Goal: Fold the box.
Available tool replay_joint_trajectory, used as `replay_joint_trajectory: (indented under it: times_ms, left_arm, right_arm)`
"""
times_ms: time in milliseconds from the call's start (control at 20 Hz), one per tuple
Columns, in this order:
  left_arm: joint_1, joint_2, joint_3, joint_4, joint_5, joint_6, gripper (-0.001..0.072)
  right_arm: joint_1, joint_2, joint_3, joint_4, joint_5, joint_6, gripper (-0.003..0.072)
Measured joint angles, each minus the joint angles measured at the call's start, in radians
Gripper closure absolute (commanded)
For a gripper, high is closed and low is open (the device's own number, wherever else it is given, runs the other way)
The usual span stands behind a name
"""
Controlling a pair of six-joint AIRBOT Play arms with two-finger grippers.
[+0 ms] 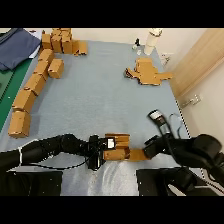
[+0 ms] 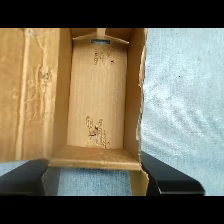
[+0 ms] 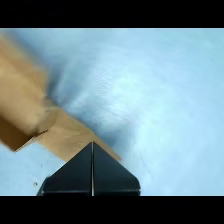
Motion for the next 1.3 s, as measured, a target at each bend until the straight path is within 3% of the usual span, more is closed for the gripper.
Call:
replay_joint_trajectory:
  times_ms: [100,250,550,800,1150,1250,1300]
  left_arm:
    - [0.0,0.0,0.0,0.0,0.0,0.0,0.0259]
    - [0.0,0.0,0.0,0.0,0.0,0.0,0.0259]
    - [0.0,0.0,0.0,0.0,0.0,0.0,0.0259]
    - [0.0,0.0,0.0,0.0,0.0,0.0,0.0259]
    - [0.0,0.0,0.0,0.0,0.0,0.0,0.0259]
    - [0.0,0.0,0.0,0.0,0.0,0.001,0.0259]
    - [0.0,0.0,0.0,0.0,0.0,0.001,0.0259]
  right_arm:
    - [-0.087,0.006,0.024,-0.041,-0.06,0.149,0.0681]
    - [-0.251,-0.003,0.005,0.005,-0.112,0.216,0.0681]
    - [-0.506,-0.101,-0.144,0.29,-0.043,0.112,0.0681]
    - [-0.544,-0.171,-0.207,0.439,0.043,0.046,0.0682]
    - [-0.552,-0.189,-0.221,0.589,0.075,-0.037,0.0678]
    - [-0.552,-0.186,-0.222,0.651,0.076,-0.077,0.0536]
    - [-0.552,-0.18,-0.222,0.681,0.076,-0.096,0.0501]
